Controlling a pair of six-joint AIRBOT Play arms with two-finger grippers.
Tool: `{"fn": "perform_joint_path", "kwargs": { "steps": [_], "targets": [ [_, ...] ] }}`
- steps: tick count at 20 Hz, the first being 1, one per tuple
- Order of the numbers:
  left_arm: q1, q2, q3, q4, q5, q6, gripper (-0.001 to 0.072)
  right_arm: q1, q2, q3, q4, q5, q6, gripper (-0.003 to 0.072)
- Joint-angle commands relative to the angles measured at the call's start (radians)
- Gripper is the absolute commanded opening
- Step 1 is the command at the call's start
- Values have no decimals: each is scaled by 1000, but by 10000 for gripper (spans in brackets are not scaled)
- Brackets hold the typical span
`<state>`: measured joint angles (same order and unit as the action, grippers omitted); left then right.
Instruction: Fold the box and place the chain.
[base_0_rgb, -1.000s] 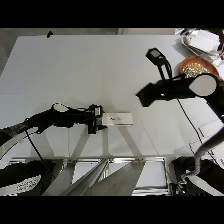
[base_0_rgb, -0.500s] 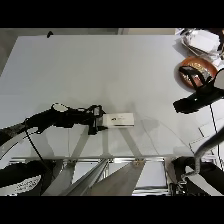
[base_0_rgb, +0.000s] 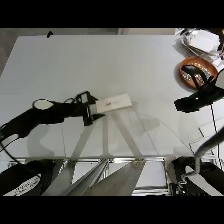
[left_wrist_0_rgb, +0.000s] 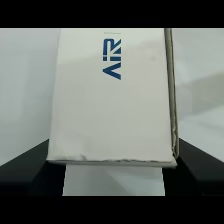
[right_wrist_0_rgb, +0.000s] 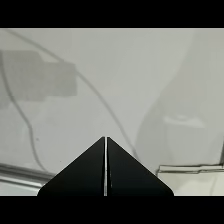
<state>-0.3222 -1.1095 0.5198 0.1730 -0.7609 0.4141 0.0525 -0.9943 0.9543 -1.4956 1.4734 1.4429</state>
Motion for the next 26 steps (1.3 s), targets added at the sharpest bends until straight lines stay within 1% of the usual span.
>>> {"fn": "perform_joint_path", "kwargs": {
  "steps": [1, 4, 6, 7, 8, 9, 11, 13, 14, 16, 19, 21, 23, 26],
  "targets": [
    [186, 160, 1, 1, 17, -122, 8, -1, 1, 1, 1, -19, 0, 19],
    [403, 267, 1, 4, 35, -204, 4, -1, 1, 1, 5, -25, 0, 19],
    [541, 301, 1, 45, 49, -269, 4, -1, 1, 1, 10, -26, 0, 19],
    [600, 308, 1, 113, 55, -314, 4, -1, 1, 1, 12, -26, 1, 19],
    [650, 308, 1, 217, 79, -400, 3, -1, 1, 1, 14, -26, 1, 19],
    [677, 301, 1, 328, 126, -531, 4, -1, 1, 1, 15, -27, 1, 19],
    [702, 282, 1, 527, 189, -748, 4, -1, 1, 1, 23, -29, 0, 19],
    [729, 256, 1, 747, 211, -952, 3, -1, 1, 1, 33, -41, 0, 19],
    [742, 242, 1, 819, 216, -1051, 3, -1, 1, 1, 37, -53, 0, 19],
    [771, 207, 1, 899, 210, -1204, 3, -1, 1, 1, 37, -80, 0, 19],
    [811, 149, 1, 983, 178, -1402, 3, -1, 1, 1, 36, -82, 29, 19],
    [817, 109, 1, 1077, 165, -1526, 3, -1, 1, 1, 37, -82, 53, 19],
    [817, 72, 1, 1131, 152, -1556, 4, -1, 1, 1, 37, -82, 53, 19],
    [817, 26, 1, 1163, 121, -1556, 4, -1, 1, 1, 37, -83, 53, 21]
  ]
}}
